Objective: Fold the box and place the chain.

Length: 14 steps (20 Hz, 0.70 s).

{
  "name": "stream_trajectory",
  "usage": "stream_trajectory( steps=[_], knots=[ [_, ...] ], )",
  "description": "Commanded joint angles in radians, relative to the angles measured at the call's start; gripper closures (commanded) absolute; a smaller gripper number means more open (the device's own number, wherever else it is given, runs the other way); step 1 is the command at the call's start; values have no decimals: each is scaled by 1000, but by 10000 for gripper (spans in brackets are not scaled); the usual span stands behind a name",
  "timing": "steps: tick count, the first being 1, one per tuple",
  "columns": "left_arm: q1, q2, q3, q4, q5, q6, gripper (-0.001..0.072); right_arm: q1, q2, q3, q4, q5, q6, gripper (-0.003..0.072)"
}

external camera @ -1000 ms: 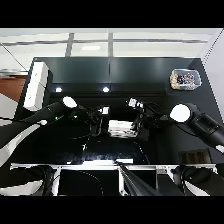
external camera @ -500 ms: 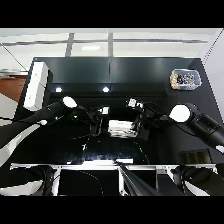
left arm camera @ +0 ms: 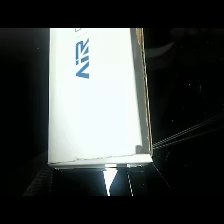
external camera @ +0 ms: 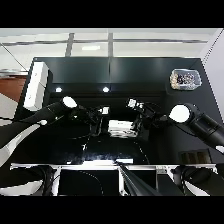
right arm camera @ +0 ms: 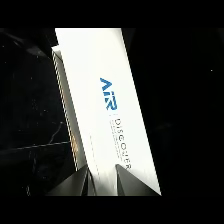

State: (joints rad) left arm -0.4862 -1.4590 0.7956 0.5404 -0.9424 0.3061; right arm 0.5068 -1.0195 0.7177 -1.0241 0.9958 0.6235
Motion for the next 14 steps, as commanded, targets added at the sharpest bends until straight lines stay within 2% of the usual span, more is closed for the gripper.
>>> stream_trajectory(
  steps=[1, 14],
  knots=[
    [0, -1, 0, 0, 0, 0, 209, 0, 1, 0, -2, 21, 1, 493],
    [0, -1, 0, 1, 0, 0, 209, 2, 1, -9, 0, 38, 1, 492]
  ],
)
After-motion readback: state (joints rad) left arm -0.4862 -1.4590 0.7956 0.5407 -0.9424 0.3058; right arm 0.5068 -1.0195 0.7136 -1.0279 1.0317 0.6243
